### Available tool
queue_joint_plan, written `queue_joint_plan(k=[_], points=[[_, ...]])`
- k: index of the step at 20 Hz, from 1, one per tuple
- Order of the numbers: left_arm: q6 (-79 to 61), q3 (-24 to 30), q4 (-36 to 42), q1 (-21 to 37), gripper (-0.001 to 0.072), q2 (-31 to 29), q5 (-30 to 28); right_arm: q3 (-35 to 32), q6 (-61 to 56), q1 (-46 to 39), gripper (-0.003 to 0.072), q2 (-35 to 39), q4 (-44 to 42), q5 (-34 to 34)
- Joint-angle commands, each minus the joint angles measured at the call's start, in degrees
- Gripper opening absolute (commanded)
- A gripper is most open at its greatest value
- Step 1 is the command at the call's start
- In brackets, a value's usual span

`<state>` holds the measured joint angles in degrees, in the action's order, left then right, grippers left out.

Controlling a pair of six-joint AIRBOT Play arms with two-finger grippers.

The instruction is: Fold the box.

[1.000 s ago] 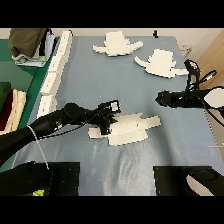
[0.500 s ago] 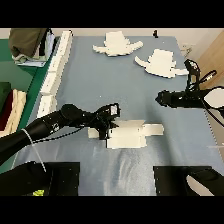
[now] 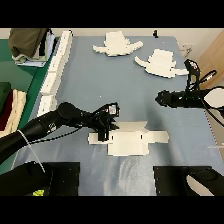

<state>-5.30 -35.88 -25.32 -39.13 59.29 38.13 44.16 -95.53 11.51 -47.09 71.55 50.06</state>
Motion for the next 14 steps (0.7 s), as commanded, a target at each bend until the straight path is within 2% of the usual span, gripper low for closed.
queue_joint_plan(k=[1,5,14], points=[[3.04,-0.59,0.13,3.10,0.0016,-0.31,1.49,0.04,0.04,0.04,0.0263,-0.02,-0.02,0.00],[3.23,-0.48,0.00,4.11,0.0017,2.12,5.84,0.04,0.13,0.04,0.0263,-0.09,-0.02,-0.04],[3.63,-0.35,-1.81,1.97,0.0017,5.86,7.28,0.04,0.22,0.04,0.0263,-0.09,-0.02,-0.04]])
